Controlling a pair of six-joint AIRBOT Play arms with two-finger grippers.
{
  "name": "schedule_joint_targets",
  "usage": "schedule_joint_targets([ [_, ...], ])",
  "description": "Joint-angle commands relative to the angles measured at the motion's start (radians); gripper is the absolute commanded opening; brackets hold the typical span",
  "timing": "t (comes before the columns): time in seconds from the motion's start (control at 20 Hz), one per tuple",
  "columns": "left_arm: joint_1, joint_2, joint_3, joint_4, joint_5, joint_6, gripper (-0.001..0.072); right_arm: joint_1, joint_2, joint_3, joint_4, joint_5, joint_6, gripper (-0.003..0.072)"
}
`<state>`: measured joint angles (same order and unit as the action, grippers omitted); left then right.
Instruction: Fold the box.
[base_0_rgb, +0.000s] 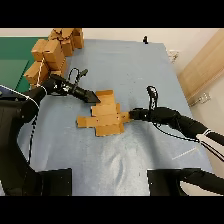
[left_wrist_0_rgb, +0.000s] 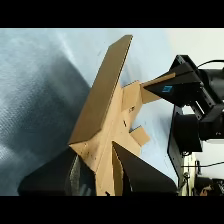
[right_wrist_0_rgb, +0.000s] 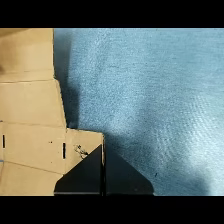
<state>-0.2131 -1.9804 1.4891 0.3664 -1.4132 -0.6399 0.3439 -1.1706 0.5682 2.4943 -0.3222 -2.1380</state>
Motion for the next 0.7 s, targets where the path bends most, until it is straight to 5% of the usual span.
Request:
schedule_joint_targets([
  [0.0,-0.024,-0.001,0.003,0.024,-0.039,0.002,0.0284,0.001,0.001,0.0,0.0,0.0,0.0,0.0005],
  [0.65,0.039,0.0,0.003,0.011,-0.089,0.049,0.0283,0.001,0.001,0.0,0.001,-0.001,0.001,0.0006],
])
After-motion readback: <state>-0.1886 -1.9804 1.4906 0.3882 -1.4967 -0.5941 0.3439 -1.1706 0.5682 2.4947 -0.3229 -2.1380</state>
